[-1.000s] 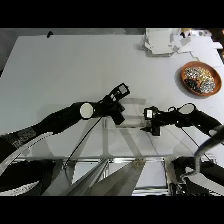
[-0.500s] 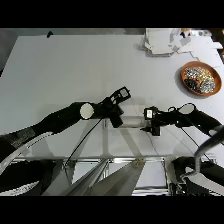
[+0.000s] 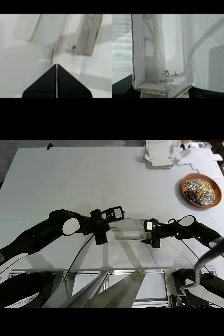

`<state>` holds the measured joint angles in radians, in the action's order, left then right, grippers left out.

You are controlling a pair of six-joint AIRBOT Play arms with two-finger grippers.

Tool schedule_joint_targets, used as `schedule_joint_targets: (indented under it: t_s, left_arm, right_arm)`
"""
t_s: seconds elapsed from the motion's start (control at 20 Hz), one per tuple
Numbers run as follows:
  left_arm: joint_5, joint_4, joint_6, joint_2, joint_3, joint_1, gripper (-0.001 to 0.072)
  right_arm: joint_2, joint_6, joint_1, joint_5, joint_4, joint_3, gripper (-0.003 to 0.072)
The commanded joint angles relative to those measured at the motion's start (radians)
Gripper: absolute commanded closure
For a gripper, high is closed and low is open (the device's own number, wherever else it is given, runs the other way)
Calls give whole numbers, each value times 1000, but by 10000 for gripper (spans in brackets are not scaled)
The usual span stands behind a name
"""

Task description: Fold the box and place the chain.

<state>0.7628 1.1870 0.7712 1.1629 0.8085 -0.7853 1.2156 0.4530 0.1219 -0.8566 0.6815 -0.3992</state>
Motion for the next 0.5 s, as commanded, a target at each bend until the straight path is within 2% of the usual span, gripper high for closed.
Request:
schedule_joint_targets:
  t_s: [0.0,0.15,0.25,0.45]
  left_arm:
    - [47,-36,-166,6,-57,26,701]
    - [30,-111,-312,62,-92,58,702]
    - [26,-124,-327,96,-92,71,702]
    - [-9,-126,-413,100,-92,76,681]
  right_arm:
    - [0,0,0,0,0,0,216]
    - [0,0,0,0,-1,0,216]
    - [0,0,0,0,-1,0,216]
    - [0,0,0,0,-1,0,216]
